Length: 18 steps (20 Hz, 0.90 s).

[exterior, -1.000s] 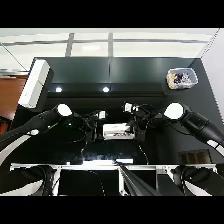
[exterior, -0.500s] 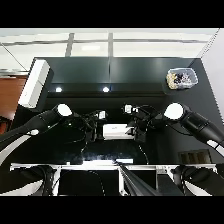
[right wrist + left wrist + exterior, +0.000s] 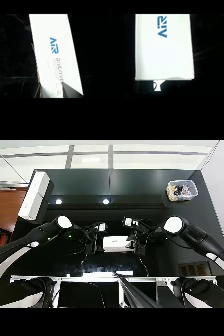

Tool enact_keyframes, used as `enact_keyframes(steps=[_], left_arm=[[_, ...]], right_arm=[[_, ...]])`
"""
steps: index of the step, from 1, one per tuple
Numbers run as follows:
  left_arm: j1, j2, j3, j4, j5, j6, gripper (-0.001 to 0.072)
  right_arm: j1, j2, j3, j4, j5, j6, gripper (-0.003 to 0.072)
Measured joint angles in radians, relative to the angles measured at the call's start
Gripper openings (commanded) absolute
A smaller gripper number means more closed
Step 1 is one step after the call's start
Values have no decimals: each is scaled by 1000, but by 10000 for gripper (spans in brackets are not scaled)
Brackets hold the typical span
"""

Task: Fold the box and place the chain.

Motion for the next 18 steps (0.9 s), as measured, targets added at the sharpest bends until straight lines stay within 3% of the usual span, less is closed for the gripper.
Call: enact_keyframes(steps=[7, 8, 9, 13, 18], left_arm=[[0, 0, 0, 0, -1, 0, 439], [0, 0, 0, 0, -1, 0, 440], [0, 0, 0, 0, 0, -1, 439], [0, 0, 0, 0, 2, 0, 440], [0, 0, 0, 0, 5, 0, 439]], right_arm=[[-53, 70, 34, 20, 109, 198, 293], [-73, 80, 36, 24, 140, 257, 51], [-94, 87, 32, 24, 171, 325, 15], [-137, 89, -24, 104, 191, 543, 15], [-151, 23, -57, 284, 135, 655, 15]])
